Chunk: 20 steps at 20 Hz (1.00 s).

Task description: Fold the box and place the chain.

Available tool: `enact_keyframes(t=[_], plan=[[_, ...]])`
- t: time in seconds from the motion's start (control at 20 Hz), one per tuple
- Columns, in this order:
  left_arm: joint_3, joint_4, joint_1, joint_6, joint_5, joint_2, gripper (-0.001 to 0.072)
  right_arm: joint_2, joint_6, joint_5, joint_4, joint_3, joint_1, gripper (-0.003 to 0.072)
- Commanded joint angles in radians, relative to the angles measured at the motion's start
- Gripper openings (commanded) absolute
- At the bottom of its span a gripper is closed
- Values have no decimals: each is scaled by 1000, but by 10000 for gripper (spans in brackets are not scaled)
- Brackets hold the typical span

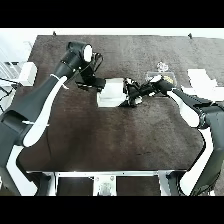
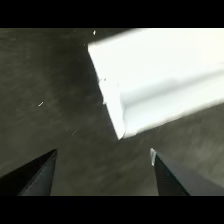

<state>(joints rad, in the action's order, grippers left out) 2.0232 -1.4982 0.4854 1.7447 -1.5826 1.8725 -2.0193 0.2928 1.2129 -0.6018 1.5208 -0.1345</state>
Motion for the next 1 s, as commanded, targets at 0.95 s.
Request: enact_keyframes(t=[0.95], plan=[[-403,410,-286,-993,402,-171,640,0,0,0,0,0,0,557]])
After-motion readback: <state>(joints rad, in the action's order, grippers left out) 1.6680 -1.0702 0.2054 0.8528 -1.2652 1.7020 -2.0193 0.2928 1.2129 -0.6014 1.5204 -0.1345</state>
